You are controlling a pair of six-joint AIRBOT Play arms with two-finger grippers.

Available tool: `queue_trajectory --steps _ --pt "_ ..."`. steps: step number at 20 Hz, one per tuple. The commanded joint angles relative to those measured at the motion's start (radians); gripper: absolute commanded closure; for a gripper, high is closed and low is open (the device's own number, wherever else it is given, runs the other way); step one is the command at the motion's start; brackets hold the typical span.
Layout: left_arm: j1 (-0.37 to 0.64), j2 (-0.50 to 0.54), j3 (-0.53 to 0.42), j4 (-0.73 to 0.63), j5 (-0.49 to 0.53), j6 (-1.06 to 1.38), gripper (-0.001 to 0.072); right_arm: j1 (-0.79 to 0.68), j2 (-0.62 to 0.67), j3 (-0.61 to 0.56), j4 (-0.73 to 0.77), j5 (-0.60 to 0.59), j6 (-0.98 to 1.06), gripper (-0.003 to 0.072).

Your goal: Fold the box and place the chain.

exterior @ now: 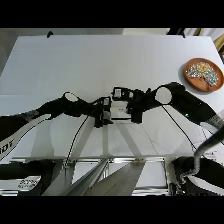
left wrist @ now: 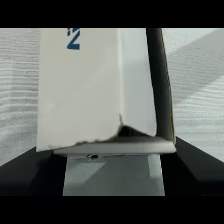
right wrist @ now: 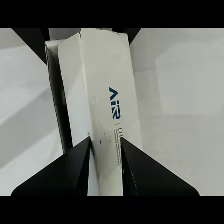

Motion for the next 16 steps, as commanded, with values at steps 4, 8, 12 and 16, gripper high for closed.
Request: queue_trajectory --steps 4,8,12,16 --pt "-0.001 0.001 0.000 0.002 -0.003 0.002 0.0567 0.001 0.000 -0.001 0.005 -0.006 0.010 0.0512" --pt "-0.001 0.001 0.000 0.002 -0.003 0.002 0.0567 0.000 0.001 -0.001 0.006 0.050 0.010 0.0512" --pt "-0.001 0.001 0.000 0.002 -0.003 0.002 0.0567 0.000 0.001 -0.001 0.005 0.070 0.010 0.0512" --pt "-0.001 0.001 0.000 0.002 -0.003 0.002 0.0567 0.000 0.001 0.000 0.005 0.050 0.010 0.0512"
